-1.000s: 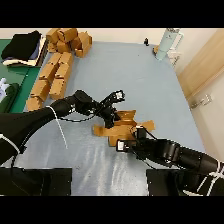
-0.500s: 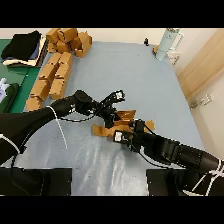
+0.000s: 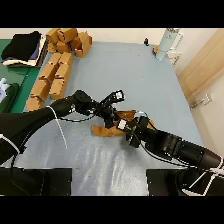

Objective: Fold the box.

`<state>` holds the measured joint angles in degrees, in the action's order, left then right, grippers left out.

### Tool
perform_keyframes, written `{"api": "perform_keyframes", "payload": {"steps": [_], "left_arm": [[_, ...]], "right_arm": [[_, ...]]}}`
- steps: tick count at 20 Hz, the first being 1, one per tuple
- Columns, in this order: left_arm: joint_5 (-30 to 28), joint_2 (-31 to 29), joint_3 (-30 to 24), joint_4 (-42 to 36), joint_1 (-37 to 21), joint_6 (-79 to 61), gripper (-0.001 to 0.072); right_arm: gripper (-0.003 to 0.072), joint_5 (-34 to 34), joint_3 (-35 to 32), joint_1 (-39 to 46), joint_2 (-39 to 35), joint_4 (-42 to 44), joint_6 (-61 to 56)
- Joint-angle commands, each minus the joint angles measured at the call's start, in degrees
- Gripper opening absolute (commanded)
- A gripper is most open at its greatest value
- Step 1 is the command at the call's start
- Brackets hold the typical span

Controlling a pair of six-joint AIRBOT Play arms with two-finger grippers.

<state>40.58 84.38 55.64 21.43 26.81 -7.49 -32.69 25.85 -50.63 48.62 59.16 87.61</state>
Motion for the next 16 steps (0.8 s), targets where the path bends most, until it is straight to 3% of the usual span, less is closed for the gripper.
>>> {"api": "perform_keyframes", "payload": {"steps": [1, 6, 9, 11, 13, 16], "left_arm": [[0.0, 0.0, 0.0, 0.0, 0.0, 0.0, 0.0015], [0.0, 0.0, 0.0, 0.0, 0.0, 0.0, 0.0015], [0.0, 0.0, 0.0, 0.0, 0.0, 0.0, 0.0015], [0.0, 0.0, 0.0, 0.0, 0.0, 0.0, 0.0015], [0.1, 0.0, 0.0, 0.0, 0.0, 0.0, 0.0015], [0.0, 0.0, 0.0, 0.0, 0.0, 0.0, 0.0014]], "right_arm": [[0.0715, -1.1, 0.1, 5.0, -1.2, 7.2, 1.9], [0.0714, 1.8, 0.1, 13.9, -2.8, 25.7, 32.7], [0.0714, 4.1, 0.2, 22.1, -2.2, 47.7, 62.1], [0.0714, 2.3, 0.6, 27.0, -1.0, 60.1, 77.0], [0.0714, -4.0, 2.8, 30.8, 1.8, 65.0, 84.6], [0.0714, -11.3, 8.1, 33.4, 8.8, 64.8, 85.0]]}}
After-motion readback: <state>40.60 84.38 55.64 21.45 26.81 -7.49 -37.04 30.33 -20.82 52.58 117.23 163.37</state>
